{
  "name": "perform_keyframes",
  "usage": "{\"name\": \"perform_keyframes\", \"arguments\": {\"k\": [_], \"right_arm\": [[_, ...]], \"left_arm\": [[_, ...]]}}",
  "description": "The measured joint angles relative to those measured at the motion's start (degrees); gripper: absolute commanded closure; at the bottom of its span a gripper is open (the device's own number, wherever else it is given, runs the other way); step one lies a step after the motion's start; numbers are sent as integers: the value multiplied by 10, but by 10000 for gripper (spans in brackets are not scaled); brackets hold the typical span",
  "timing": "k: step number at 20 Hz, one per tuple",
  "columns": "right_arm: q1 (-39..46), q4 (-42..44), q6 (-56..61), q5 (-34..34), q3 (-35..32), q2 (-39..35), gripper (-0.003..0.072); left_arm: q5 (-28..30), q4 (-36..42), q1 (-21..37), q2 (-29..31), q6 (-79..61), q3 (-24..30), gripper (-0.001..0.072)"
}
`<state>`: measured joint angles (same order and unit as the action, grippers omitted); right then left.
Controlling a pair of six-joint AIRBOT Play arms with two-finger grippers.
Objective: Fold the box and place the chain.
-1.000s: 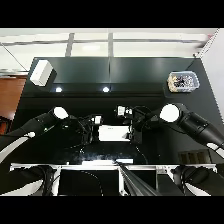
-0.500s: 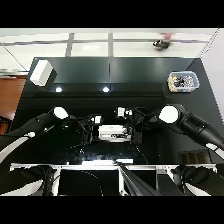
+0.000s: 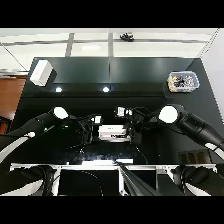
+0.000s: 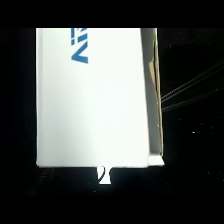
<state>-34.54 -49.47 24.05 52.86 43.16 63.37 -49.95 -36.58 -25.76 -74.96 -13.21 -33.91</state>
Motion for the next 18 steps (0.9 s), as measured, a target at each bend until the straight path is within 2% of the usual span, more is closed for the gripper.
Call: {"name": "perform_keyframes", "arguments": {"k": [1,18], "right_arm": [[0,0,2,0,0,0,386],[-3,0,10,12,-1,18,390]], "left_arm": [[0,0,0,0,0,0,224],[-1,0,0,0,0,0,224]]}}
